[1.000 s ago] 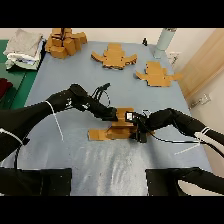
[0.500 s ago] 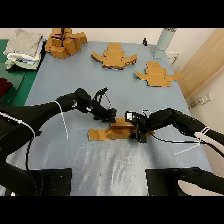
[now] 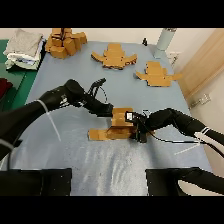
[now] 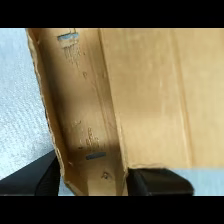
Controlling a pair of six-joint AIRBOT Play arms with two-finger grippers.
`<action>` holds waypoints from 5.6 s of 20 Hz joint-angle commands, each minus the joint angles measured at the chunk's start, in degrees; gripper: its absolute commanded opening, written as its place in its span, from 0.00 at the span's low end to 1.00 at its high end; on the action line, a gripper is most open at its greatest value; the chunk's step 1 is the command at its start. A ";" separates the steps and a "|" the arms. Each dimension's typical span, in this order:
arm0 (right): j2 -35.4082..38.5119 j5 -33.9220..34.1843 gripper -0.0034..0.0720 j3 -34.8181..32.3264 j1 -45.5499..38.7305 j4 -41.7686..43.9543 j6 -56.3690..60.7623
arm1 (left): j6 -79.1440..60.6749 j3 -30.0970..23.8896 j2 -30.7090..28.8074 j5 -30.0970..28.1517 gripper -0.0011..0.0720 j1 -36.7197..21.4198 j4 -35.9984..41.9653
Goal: Fold the box.
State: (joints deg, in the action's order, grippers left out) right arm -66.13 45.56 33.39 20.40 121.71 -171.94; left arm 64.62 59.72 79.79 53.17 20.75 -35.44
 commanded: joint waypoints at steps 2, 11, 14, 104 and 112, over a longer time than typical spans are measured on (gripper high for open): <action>0.02 -0.02 0.71 -0.02 0.00 0.02 0.02 | -3.72 -9.29 -18.32 -0.15 0.03 -0.83 -12.48; 0.02 -0.02 0.71 -0.02 0.00 0.02 0.02 | -45.75 -25.66 -25.88 -9.57 0.71 3.96 -9.90; 0.02 -0.02 0.71 -0.02 0.00 0.02 0.00 | -59.76 -25.86 -20.09 -14.23 0.96 3.32 -1.29; 0.02 -0.04 0.71 -0.02 0.00 0.00 0.02 | 18.62 -29.99 -24.13 -9.66 0.03 -4.55 -21.44; 0.02 -0.02 0.71 -0.02 0.00 0.02 0.00 | 25.40 -31.74 -18.43 -22.77 0.03 6.29 -13.94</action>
State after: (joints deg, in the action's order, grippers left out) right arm -66.15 45.54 33.36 20.40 121.71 -171.94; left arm 86.87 28.32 59.11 34.85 23.88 -52.84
